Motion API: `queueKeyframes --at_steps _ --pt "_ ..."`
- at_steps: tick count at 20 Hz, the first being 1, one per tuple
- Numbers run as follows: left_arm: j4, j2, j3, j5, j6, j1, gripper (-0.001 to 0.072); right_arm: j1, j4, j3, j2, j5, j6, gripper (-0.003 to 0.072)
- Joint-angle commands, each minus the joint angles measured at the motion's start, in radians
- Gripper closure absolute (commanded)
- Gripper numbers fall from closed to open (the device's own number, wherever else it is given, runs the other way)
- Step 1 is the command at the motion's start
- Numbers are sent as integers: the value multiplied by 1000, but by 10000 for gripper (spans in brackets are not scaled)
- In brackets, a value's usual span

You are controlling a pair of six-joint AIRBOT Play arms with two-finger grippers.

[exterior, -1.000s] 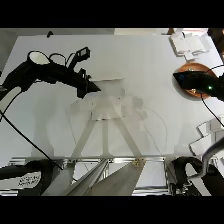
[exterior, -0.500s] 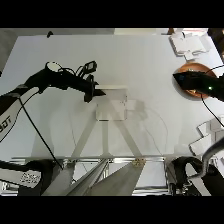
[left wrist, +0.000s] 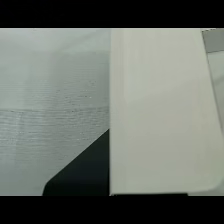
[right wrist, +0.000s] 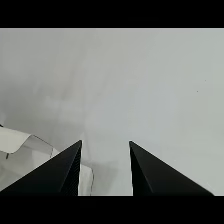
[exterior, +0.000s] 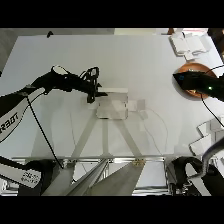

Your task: Fold the box and place the chain.

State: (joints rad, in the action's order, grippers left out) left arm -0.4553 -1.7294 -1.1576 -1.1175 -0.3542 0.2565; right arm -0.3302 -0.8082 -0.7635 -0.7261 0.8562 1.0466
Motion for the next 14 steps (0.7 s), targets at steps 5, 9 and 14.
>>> queueKeyframes --at_steps 5,9,14 --pt "0 -2 0 18 39 1 707 0 0 -1 1 2 0 349" --pt "-9 -2 0 -8 93 0 708 0 -1 -1 1 19 0 349" --pt "-55 -2 0 -18 93 1 708 0 -1 -1 1 30 0 349"
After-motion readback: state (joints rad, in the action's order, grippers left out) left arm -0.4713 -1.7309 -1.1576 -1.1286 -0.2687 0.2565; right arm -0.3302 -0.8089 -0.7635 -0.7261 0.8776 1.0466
